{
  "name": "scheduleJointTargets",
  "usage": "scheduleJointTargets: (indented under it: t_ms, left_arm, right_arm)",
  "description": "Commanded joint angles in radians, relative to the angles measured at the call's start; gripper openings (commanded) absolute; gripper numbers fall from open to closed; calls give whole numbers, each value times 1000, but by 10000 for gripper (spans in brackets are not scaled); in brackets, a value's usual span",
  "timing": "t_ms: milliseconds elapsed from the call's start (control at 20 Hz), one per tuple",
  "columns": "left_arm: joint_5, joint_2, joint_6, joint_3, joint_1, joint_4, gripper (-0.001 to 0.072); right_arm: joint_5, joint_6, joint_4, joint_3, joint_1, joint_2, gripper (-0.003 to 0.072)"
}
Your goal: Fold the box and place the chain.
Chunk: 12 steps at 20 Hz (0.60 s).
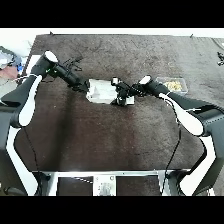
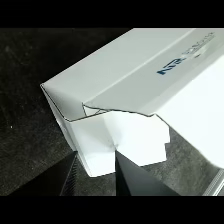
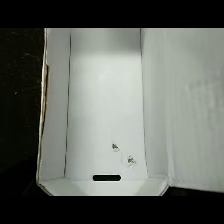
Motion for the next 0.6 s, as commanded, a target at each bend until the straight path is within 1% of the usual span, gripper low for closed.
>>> scheduleJointTargets:
  t_ms: [0,150,300,450,550]
  left_arm:
    - [8,2,-17,0,-4,11,268]
    - [23,6,-24,0,-26,30,269]
    - [67,27,-34,0,-54,75,266]
    - [74,32,-56,0,-63,92,266]
    - [78,33,-79,0,-79,129,266]
  right_arm:
    - [0,0,0,0,0,0,602]
    - [0,0,0,0,0,0,602]
    - [0,0,0,0,0,0,602]
    - [0,0,0,0,0,0,602]
    - [0,0,0,0,0,0,602]
